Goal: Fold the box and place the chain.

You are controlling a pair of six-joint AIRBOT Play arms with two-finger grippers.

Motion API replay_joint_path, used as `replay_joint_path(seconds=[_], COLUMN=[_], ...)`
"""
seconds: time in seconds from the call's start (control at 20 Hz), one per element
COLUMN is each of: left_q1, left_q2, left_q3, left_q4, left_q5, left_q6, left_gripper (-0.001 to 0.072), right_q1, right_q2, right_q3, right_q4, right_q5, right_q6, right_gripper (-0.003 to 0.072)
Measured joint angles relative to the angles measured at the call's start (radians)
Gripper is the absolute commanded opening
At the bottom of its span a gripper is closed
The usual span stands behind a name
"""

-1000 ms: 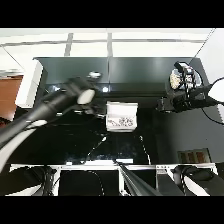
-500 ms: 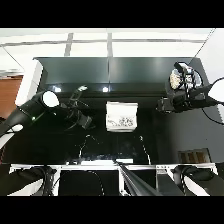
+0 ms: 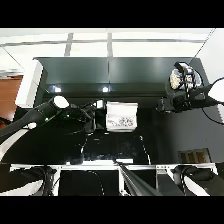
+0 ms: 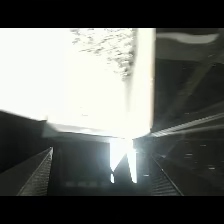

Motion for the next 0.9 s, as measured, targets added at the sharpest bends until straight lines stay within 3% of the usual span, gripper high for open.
replay_joint_path(seconds=[0.35,0.9], left_q1=[0.012,-0.026], left_q2=[-0.049,-0.098], left_q3=[0.012,0.048], left_q4=[-0.043,-0.074], left_q5=[-0.026,-0.006], left_q6=[0.144,0.137], left_gripper=[0.0709,0.0709], right_q1=[0.0,0.0], right_q2=[0.0,0.0], right_q3=[0.0,0.0], right_q4=[0.002,0.003], right_q5=[-0.003,-0.019], right_q6=[0.011,0.014], right_gripper=[0.0372,0.0372])
